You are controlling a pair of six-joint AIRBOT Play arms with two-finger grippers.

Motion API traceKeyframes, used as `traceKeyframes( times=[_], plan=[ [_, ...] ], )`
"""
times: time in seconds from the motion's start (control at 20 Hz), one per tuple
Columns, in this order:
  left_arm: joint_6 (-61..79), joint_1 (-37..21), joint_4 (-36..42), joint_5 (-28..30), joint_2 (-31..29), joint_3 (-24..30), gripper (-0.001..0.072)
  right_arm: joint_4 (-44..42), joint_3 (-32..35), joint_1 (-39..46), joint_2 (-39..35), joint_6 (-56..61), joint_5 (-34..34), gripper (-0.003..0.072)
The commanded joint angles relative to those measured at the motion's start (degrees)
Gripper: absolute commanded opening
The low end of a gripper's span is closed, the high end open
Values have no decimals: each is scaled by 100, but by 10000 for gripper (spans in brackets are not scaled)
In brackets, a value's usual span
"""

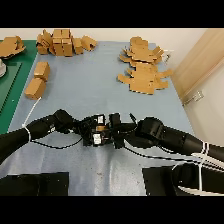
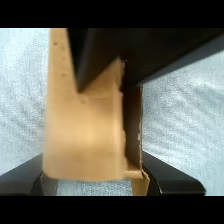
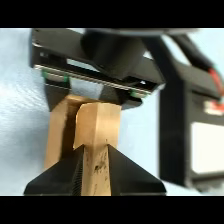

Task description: Fold the box.

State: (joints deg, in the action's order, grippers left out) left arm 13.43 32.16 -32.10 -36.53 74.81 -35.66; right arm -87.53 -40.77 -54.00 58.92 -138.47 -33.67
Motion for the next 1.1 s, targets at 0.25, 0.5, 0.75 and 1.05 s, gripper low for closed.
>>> traceKeyframes(
  times=[0.25, 0.5, 0.75, 1.05],
  plan=[
    [2, 0, -2, 2, -2, 2, 525, -284, 4, -249, 188, 2, -151, 217],
    [2, 0, -2, 2, -2, 2, 525, -289, 2, -254, 127, 4, -157, 269],
    [2, 0, -2, 2, -2, 2, 526, 289, 2, -236, -745, 1126, -713, 414],
    [2, 0, -2, 2, -2, 2, 525, 544, 319, 275, -2009, 6389, -2330, 1]
  ],
)
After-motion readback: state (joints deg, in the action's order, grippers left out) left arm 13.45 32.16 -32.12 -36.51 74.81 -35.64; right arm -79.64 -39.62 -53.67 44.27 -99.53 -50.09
